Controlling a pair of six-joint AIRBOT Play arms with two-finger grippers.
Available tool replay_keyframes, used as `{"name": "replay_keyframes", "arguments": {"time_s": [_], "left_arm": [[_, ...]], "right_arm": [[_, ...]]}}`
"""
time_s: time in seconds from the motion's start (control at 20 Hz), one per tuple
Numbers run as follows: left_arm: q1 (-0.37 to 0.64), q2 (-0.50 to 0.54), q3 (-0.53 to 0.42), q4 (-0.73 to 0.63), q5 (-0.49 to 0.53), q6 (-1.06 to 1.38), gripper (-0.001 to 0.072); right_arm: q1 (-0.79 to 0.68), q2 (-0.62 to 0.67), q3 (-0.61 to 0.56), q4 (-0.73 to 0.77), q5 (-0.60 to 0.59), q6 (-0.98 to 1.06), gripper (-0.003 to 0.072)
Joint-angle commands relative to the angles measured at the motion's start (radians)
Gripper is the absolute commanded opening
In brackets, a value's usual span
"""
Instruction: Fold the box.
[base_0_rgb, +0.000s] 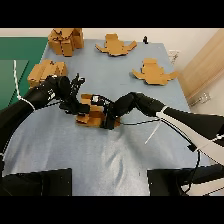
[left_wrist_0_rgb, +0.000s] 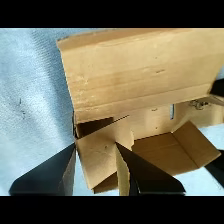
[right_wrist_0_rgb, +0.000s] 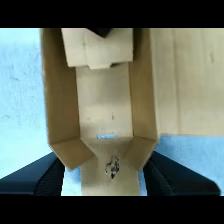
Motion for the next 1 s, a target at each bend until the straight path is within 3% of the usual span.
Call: {"name": "replay_keyframes", "arguments": {"time_s": [0.0, 0.25, 0.95], "left_arm": [[0.0, 0.0, 0.001, -0.006, 0.002, 0.0, 0.0353], [0.0, 0.0, 0.001, -0.009, 0.0, 0.0, 0.0352], [0.0, 0.0, 0.001, -0.009, -0.01, 0.0, 0.0353]], "right_arm": [[0.014, 0.002, 0.001, 0.008, 0.01, 0.008, 0.072], [0.026, -0.001, 0.001, 0.008, 0.087, 0.01, 0.072], [0.026, -0.043, 0.001, 0.026, 0.065, -0.01, 0.072]]}}
